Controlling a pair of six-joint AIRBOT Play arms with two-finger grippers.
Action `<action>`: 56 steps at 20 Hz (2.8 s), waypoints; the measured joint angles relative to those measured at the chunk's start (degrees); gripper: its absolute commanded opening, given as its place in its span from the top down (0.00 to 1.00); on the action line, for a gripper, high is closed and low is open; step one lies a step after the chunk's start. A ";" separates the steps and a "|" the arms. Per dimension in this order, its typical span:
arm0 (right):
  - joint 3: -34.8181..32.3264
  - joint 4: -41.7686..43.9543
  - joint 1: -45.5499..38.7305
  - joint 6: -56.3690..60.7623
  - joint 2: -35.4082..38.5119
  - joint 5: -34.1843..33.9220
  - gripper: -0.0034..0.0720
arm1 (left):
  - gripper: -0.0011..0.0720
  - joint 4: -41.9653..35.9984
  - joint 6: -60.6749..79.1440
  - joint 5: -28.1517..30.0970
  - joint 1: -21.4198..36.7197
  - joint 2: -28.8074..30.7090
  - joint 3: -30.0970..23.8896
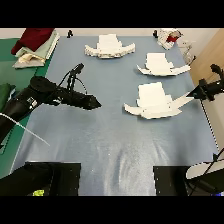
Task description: Fold the box.
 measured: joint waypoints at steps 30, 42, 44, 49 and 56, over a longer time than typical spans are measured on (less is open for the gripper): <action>-50.99 2.45 23.28 4.76 30.60 20.96 0.78 | 0.53 4.96 -8.15 -4.02 0.07 15.52 -13.92; -52.19 7.78 26.64 -5.60 37.90 21.42 0.95 | 0.53 5.22 -8.96 -3.41 0.07 15.52 -13.92; -56.61 8.72 28.17 -6.93 44.00 22.67 0.95 | 0.53 5.57 -8.87 -2.40 0.24 14.97 -13.92; -65.42 9.88 32.65 -5.75 57.66 28.28 0.95 | 0.32 5.44 -6.54 -1.16 2.19 7.85 -13.44; -67.73 10.10 34.34 -1.05 60.76 30.47 0.95 | 0.32 -1.49 3.87 -0.98 3.72 -8.52 -7.50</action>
